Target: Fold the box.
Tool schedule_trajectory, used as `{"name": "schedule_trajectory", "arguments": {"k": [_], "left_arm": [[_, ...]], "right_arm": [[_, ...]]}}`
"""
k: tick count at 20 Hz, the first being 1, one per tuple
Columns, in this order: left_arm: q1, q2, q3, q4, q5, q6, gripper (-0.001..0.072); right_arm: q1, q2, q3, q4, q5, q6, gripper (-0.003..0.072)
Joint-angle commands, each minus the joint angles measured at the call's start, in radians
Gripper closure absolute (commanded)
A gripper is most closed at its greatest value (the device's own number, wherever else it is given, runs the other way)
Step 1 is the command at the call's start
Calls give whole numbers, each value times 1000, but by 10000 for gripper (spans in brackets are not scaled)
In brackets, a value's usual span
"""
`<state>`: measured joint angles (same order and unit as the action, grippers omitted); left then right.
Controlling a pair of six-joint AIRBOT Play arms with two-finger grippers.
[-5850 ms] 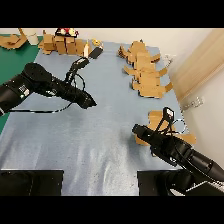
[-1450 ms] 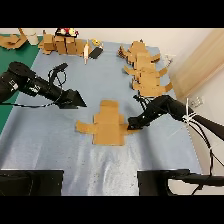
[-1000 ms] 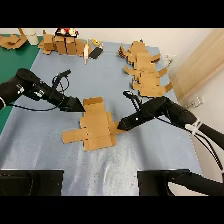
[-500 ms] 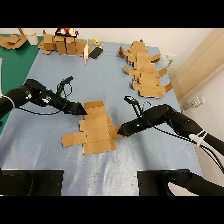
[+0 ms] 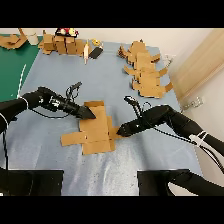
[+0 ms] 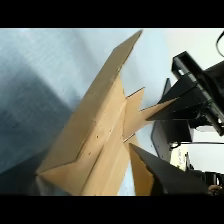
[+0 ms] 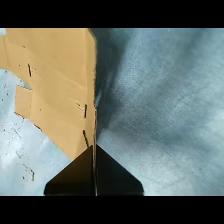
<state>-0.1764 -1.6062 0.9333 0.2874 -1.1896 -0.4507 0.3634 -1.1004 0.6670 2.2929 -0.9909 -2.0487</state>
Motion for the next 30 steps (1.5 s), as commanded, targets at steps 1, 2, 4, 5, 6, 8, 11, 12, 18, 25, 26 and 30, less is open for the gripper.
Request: {"name": "schedule_trajectory", "arguments": {"k": [1, 2, 4, 5, 6, 8, 11, 12, 18, 25, 26, 30], "left_arm": [[-4, -9, 1, -37, -27, 58, 279], [-4, -9, 1, -37, -37, 71, 285], [-4, -10, 1, -37, -45, 87, 287], [-3, -10, 1, -36, -44, 90, 326], [-3, -9, 1, -32, -44, 101, 431], [-3, -9, 1, -27, -44, 114, 476], [-3, -10, 1, -10, -45, 150, 697], [-3, -10, 1, -11, -43, 157, 697], [-13, -1, 1, -13, -44, 182, 698], [-228, 132, -2, 0, 109, 298, 698], [-249, 161, -14, -4, 145, 325, 698], [-318, 267, -114, -65, 290, 488, 698]], "right_arm": [[0, 0, 0, 1, -13, 7, 687], [0, 0, 0, 1, -13, 8, 687], [0, 0, 0, 0, -13, 9, 687], [0, 0, 0, 0, -13, 10, 687], [0, 0, 0, 0, -13, 10, 687], [0, 0, 0, 0, -13, 10, 687], [0, 0, 0, 0, -13, 10, 687], [0, 0, 0, -1, -13, 10, 687], [-6, 0, 1, -93, -5, 108, 248], [-118, 6, 140, -402, -66, 377, 251], [-132, 13, 164, -402, -66, 384, 252], [-145, 40, 189, -392, -70, 411, 388]]}}
